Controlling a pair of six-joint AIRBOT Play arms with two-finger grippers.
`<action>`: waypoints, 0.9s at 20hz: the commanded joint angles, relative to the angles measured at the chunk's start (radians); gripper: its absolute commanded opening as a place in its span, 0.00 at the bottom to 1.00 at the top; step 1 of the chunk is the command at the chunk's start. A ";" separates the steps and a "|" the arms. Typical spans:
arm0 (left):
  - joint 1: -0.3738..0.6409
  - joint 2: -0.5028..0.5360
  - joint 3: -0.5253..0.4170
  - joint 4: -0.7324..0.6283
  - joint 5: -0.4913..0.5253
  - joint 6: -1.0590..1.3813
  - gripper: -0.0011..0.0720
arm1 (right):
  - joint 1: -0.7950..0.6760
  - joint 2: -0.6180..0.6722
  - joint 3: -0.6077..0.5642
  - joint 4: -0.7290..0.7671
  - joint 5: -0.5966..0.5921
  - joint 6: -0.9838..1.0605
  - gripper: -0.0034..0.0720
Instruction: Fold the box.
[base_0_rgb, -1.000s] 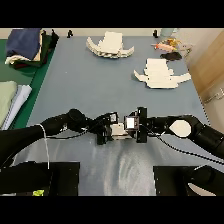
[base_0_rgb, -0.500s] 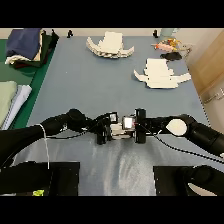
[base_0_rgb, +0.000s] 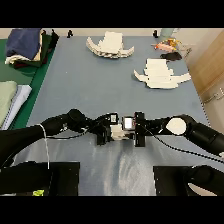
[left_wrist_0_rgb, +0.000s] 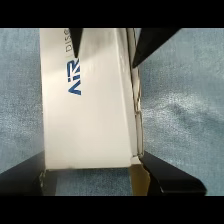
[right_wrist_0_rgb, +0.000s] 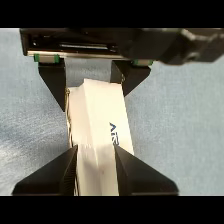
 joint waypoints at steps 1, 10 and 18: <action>0.000 0.001 0.000 -0.001 0.005 -0.002 0.84 | 0.000 -0.001 0.000 0.020 0.013 0.002 0.41; 0.000 0.001 0.000 -0.001 0.005 -0.002 0.85 | 0.000 -0.025 -0.004 0.021 0.013 0.019 0.31; 0.000 0.001 0.000 -0.001 0.005 -0.002 0.84 | -0.003 0.071 -0.003 0.023 -0.037 0.064 0.45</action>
